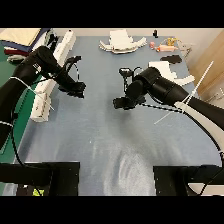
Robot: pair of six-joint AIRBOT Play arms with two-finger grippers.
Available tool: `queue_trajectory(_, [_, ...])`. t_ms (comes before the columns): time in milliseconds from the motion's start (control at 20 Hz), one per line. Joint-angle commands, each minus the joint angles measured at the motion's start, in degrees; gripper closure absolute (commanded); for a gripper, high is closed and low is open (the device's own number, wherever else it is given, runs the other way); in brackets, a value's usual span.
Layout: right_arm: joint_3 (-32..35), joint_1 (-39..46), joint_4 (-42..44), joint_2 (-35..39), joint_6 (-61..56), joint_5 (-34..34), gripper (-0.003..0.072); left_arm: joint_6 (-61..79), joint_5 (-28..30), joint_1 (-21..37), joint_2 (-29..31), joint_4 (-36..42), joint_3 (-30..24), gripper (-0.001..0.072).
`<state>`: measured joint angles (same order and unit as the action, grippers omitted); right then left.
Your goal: Fold the box.
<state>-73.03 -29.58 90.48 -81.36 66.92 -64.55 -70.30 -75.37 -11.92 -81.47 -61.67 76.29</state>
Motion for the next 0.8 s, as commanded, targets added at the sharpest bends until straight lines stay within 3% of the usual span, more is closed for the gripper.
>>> queue_trajectory(0, [-0.04, -0.04, 0.0, 0.0, -0.02, 0.0, 0.0684, 0.0, -0.02, -0.02, -0.02, 0.0, 0.07, 0.0696])
queue_trajectory(750, [-0.04, -0.04, 1.64, -0.11, -0.59, 1.01, 0.0684, 0.0, 0.0, -0.02, -0.02, 0.0, 0.07, 0.0696])
